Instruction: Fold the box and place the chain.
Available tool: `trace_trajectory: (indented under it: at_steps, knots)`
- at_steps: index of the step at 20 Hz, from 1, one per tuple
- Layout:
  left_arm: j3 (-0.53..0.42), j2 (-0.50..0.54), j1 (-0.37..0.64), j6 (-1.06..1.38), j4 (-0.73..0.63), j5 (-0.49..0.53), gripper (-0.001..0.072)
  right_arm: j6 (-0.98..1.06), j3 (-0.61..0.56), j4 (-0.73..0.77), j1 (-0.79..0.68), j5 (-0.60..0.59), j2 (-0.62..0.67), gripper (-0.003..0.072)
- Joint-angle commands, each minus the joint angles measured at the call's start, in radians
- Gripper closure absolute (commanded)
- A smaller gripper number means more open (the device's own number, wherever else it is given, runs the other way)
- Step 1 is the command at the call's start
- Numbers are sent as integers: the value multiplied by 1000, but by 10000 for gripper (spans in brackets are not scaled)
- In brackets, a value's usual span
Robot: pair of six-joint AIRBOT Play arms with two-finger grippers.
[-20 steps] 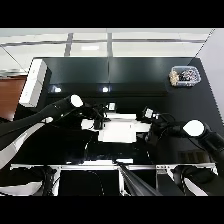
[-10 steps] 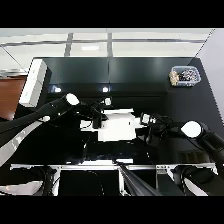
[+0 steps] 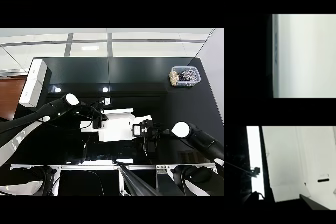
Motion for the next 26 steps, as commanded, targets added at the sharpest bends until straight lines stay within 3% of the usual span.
trace_trajectory:
  at_steps: [1, 11, 26]
  knots:
    - [0, 1, 1, 0, 0, 0, 684, -124, 0, 32, 38, -45, -48, -26]
    - [0, 1, 1, 0, 0, 0, 684, -189, 2, 88, 39, -188, -108, -25]
    - [0, 1, 1, 0, 0, 0, 684, -143, 51, 132, 39, -223, -82, -25]
